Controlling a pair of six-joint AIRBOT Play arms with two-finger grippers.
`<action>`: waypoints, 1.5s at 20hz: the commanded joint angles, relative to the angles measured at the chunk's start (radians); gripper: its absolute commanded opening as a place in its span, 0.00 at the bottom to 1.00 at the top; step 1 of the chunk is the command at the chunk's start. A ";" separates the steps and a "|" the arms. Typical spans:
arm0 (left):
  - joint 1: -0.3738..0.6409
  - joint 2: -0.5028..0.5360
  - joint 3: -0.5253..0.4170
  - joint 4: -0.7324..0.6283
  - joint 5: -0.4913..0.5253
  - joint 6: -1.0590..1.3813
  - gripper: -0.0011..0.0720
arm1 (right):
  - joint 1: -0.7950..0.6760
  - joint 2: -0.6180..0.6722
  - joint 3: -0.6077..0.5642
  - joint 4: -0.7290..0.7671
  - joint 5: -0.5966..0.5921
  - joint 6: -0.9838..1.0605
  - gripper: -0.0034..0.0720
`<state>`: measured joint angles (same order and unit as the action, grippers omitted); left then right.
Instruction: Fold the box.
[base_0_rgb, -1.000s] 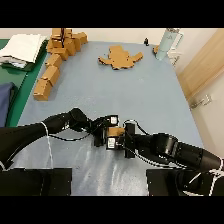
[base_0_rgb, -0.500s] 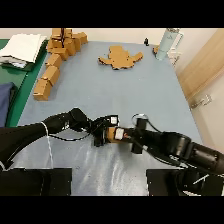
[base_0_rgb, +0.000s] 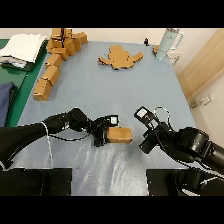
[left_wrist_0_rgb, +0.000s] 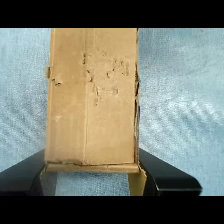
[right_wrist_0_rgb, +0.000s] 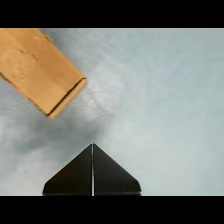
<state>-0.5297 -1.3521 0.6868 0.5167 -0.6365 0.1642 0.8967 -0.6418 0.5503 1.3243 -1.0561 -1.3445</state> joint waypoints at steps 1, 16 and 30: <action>0.000 0.000 0.000 0.000 0.000 0.001 0.57 | -0.006 -0.012 0.001 0.225 0.092 0.080 0.05; 0.000 -0.001 0.000 0.000 0.000 0.001 0.57 | -0.008 -0.127 0.001 0.225 0.247 0.099 0.05; 0.000 -0.001 0.000 0.000 0.000 0.001 0.57 | -0.008 -0.157 0.001 0.198 0.246 0.099 0.05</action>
